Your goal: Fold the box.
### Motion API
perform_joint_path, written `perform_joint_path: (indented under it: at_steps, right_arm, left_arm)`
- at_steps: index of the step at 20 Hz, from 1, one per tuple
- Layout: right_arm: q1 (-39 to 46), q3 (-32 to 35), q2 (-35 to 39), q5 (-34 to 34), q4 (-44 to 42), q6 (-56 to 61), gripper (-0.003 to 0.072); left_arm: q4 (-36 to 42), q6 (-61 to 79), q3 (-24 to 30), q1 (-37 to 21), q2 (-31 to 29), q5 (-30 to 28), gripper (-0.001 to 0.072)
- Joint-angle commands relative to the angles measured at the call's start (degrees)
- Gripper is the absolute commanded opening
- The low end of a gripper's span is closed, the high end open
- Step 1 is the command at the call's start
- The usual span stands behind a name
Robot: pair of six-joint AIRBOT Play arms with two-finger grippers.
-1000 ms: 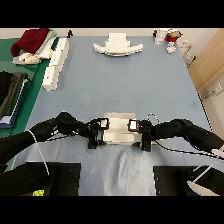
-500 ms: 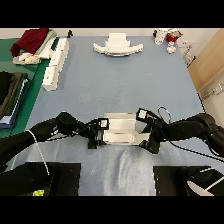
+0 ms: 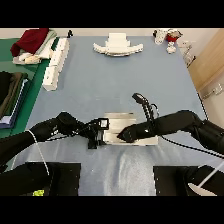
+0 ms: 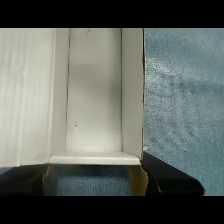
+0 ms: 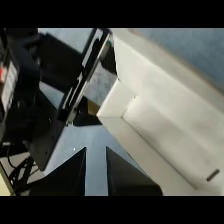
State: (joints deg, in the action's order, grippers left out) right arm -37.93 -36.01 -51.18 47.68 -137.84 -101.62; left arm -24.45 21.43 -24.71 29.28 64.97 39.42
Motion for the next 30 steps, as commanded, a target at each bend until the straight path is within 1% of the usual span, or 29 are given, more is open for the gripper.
perform_joint_path:
  at_steps: [1, 3, 6, 8, 11, 13, 19, 25, 27, 30]
  right_arm:
    - [1.27, -5.66, -6.91, -6.62, -0.52, 4.59, 0.0157]
    - [5.22, -8.41, -9.75, -6.49, 1.20, 4.59, 0.0157]
    - [9.18, -9.40, -14.19, -6.45, 1.40, 4.59, 0.0157]
    - [9.35, -9.40, -17.42, -5.99, 1.31, 4.59, 0.0157]
    - [9.29, -9.40, -22.45, -3.39, 1.25, 4.57, 0.0157]
    - [9.27, -9.40, -24.30, -1.42, 1.11, 4.57, 0.0157]
    - [9.27, -9.25, -26.03, 1.53, 1.20, 4.57, 0.0156]
    - [9.33, -10.62, -25.99, 2.14, 0.92, 4.57, 0.0157]
    - [9.40, -12.26, -24.87, 2.93, 1.22, 4.52, 0.0157]
    - [9.40, -14.73, -20.52, 4.55, 3.10, 3.37, 0.0157]
  left_arm:
    - [0.00, 0.02, -0.04, 0.04, 0.02, 0.00, 0.0415]
    - [0.02, 0.02, -0.04, 0.02, 0.02, 0.00, 0.0415]
    - [0.00, 0.02, -0.04, 0.04, 0.02, 0.02, 0.0415]
    - [0.00, 0.02, -0.04, 0.02, 0.02, 0.00, 0.0415]
    - [0.00, 0.02, -0.04, 0.02, 0.02, 0.00, 0.0415]
    - [0.00, 0.02, -0.04, 0.02, 0.02, 0.00, 0.0415]
    - [0.00, 0.02, -0.04, 0.02, 0.02, 0.00, 0.0415]
    - [0.00, 0.02, -0.04, 0.02, 0.02, 0.00, 0.0415]
    - [0.00, 0.02, -0.04, 0.02, 0.02, 0.00, 0.0415]
    - [0.00, 0.02, -0.04, 0.04, 0.02, 0.00, 0.0415]
